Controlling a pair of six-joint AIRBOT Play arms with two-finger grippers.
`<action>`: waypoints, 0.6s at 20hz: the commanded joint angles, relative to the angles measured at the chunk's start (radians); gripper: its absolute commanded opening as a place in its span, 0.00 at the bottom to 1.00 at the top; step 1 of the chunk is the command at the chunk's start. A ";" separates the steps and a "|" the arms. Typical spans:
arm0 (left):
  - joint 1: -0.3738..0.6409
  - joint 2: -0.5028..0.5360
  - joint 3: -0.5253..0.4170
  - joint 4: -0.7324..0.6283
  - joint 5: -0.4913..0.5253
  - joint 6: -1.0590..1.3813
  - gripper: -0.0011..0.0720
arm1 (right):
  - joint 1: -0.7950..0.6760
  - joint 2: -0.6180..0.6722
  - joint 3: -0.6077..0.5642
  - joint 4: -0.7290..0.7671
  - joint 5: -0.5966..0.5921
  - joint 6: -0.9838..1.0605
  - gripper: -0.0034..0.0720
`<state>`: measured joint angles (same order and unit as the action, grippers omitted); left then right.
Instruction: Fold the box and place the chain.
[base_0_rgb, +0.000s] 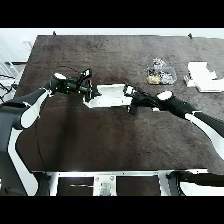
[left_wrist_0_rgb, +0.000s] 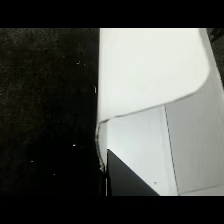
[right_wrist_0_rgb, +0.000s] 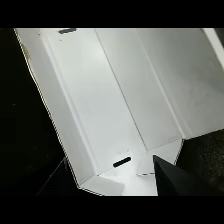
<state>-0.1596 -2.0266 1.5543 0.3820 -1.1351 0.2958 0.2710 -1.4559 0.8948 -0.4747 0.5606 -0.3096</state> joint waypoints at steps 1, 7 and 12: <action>0.000 0.000 0.000 0.001 0.000 0.000 0.04 | -0.006 -0.001 0.018 0.003 -0.003 0.001 0.87; 0.000 0.000 0.000 0.001 -0.002 0.000 0.04 | -0.058 -0.044 0.072 -0.026 0.080 0.001 0.87; 0.000 0.000 0.000 0.000 -0.002 0.000 0.04 | -0.094 -0.110 0.141 -0.028 0.177 -0.018 0.87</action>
<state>-0.1596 -2.0266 1.5543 0.3820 -1.1362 0.2958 0.1936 -1.5333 0.9997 -0.4992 0.6735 -0.3172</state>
